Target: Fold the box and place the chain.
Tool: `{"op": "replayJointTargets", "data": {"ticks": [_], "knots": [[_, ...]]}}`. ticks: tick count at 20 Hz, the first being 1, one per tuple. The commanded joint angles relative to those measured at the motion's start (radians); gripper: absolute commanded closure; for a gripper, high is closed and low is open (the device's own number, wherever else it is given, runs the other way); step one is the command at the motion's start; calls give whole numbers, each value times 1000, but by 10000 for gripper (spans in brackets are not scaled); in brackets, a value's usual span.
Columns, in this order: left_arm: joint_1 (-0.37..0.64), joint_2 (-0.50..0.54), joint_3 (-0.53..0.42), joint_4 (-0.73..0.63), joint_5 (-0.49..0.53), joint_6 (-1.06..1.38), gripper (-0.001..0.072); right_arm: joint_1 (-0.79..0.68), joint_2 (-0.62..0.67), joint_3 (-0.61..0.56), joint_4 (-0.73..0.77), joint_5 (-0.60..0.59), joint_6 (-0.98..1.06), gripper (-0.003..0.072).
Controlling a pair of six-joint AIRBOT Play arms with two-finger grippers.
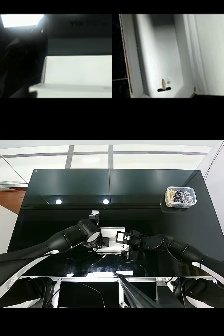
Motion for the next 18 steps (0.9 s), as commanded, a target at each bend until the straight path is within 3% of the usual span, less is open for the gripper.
{"op": "replayJointTargets", "data": {"ticks": [1, 2, 3, 9, 10, 12, 13, 18], "knots": [[1, -10, 2, -4, -2, 1, 490, 0, 0, 0, 0, 0, 0, 292], [1, -11, 2, -4, -2, -1, 498, 0, 0, 0, 0, 0, 0, 291], [1, -11, 2, -3, -2, -2, 662, 0, 0, 0, 0, 0, 0, 292], [1, -11, 2, -5, -9, -2, 678, 0, 0, 0, 0, 0, 0, 291], [1, -11, 3, -5, -19, -2, 653, 0, 0, 0, 0, 0, 0, 292], [1, -10, 4, -5, -34, -2, 336, 0, 0, 0, 0, 0, 6, 292], [1, -10, 4, -5, -39, -2, 251, 0, 0, 0, 0, 0, 6, 292], [1, -10, 4, -6, -31, -2, 244, 0, 0, 0, 0, 0, 7, 292]]}}
